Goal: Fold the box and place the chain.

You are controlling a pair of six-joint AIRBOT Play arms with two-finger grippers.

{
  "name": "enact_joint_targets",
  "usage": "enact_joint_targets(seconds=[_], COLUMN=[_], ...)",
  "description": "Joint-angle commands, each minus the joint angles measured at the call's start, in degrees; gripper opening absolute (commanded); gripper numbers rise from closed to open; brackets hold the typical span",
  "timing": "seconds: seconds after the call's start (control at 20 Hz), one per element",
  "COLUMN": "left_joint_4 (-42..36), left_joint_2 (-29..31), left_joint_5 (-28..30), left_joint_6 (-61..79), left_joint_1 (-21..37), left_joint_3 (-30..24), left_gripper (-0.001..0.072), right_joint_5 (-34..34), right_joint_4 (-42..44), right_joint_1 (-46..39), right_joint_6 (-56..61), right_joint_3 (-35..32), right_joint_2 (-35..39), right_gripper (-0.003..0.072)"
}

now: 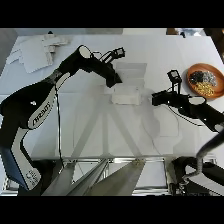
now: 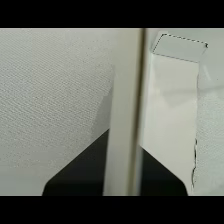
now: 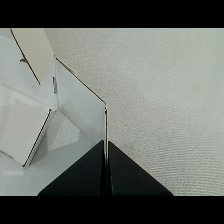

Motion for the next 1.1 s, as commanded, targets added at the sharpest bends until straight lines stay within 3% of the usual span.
enact_joint_targets(seconds=[0.0,0.4,0.45,0.55,0.6,0.85,1.05], left_joint_4=[-0.37,-0.42,-0.42,-0.42,-0.42,-0.20,0.13], left_joint_2=[-0.02,-0.02,-0.02,-0.02,0.07,1.99,6.95], left_joint_5=[-0.11,-0.09,-0.11,-0.31,-0.74,-4.11,-7.61], left_joint_6=[-0.02,-0.02,-0.02,-0.02,-0.02,-0.96,-6.38], left_joint_1=[-0.04,-0.04,-0.04,-0.04,-0.04,0.50,1.95], left_joint_3=[0.02,0.02,0.02,0.02,0.02,0.02,0.02], left_gripper=[0.0012,0.0012,0.0012,0.0012,0.0012,0.0008,0.0007], right_joint_5=[0.02,0.02,0.02,0.04,0.09,0.46,-1.38], right_joint_4=[0.00,0.00,0.00,-0.04,-0.33,-5.01,-8.85], right_joint_1=[0.00,0.00,0.00,0.00,0.00,0.00,0.00], right_joint_6=[0.02,0.02,0.02,0.00,0.00,0.04,0.04], right_joint_3=[-0.04,-0.04,-0.04,-0.04,-0.04,-0.02,-0.02], right_joint_2=[-0.02,-0.02,-0.02,0.11,0.59,8.63,17.62], right_gripper=[0.0014,0.0036,0.0166,0.0521,0.0581,0.0580,0.0579])
